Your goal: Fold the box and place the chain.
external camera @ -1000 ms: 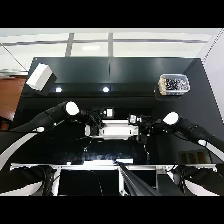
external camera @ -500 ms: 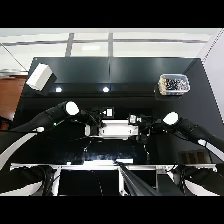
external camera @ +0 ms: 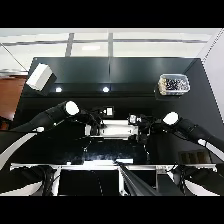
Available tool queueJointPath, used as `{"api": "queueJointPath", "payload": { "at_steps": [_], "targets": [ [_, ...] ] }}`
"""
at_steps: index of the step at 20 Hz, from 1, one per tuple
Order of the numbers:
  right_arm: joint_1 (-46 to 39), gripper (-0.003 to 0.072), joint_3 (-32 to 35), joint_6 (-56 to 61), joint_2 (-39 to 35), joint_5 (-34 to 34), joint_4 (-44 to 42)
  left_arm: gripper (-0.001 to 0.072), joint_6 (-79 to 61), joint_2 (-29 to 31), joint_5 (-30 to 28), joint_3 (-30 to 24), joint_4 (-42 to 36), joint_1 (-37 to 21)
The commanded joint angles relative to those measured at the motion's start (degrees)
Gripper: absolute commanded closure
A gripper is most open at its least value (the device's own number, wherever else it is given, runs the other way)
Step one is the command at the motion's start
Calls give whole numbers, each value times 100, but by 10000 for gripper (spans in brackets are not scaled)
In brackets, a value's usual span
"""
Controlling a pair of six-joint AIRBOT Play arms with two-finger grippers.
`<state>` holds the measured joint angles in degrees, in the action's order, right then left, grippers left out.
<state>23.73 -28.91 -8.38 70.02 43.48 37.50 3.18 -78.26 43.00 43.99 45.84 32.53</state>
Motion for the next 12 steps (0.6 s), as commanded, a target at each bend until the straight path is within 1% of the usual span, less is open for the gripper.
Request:
{"api": "queueJointPath", "payload": {
  "at_steps": [1, 3, 4, 6, 8, 9, 11, 12],
  "targets": [
    [2, 324, 0, -2, 4, 22, 11, 322, -9, 13, -59, 11, 35, -11],
    [2, 323, 0, -2, 2, 24, 9, 182, -7, 96, -109, 11, 44, -42],
    [2, 324, 0, -2, 2, 22, 9, 135, -7, 179, -105, 11, 44, -83],
    [0, 324, 0, -2, 2, 22, 9, 123, 76, 442, -72, 11, 44, -229],
    [2, 324, 0, -2, 2, 22, 9, 123, 450, 787, 98, 9, 68, -428],
    [2, 324, 0, -2, 2, 20, 11, 123, 590, 953, 291, 9, 70, -544],
    [2, 324, 0, -2, 2, 22, 9, 123, 680, 1287, 883, 9, 116, -820],
    [2, 324, 0, -4, 2, 22, 9, 126, 957, 1451, 1182, 9, 197, -953]
  ]
}}
